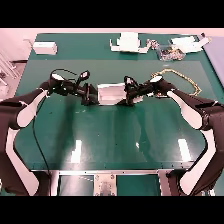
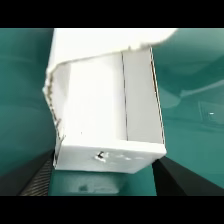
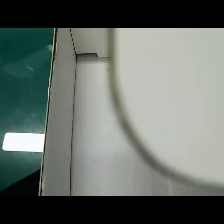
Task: Fold the box and place the chain.
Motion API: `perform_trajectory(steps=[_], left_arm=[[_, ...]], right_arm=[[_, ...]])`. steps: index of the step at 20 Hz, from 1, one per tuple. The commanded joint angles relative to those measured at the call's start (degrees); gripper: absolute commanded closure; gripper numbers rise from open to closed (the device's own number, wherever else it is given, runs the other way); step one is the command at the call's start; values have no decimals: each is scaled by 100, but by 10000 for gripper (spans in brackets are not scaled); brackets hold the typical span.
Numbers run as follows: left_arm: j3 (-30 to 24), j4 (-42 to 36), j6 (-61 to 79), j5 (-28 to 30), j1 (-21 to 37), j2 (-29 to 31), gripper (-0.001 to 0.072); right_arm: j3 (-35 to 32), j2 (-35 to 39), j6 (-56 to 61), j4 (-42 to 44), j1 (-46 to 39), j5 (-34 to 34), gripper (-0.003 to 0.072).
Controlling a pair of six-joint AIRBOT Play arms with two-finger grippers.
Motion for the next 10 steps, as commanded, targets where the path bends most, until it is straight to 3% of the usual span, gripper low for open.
perform_trajectory(steps=[1,10], left_arm=[[0,-68,13,286,-94,-109,-11],[0,50,203,916,-236,-122,-11]], right_arm=[[2,2,-2,2,4,2,94],[2,2,-2,2,4,2,94]])
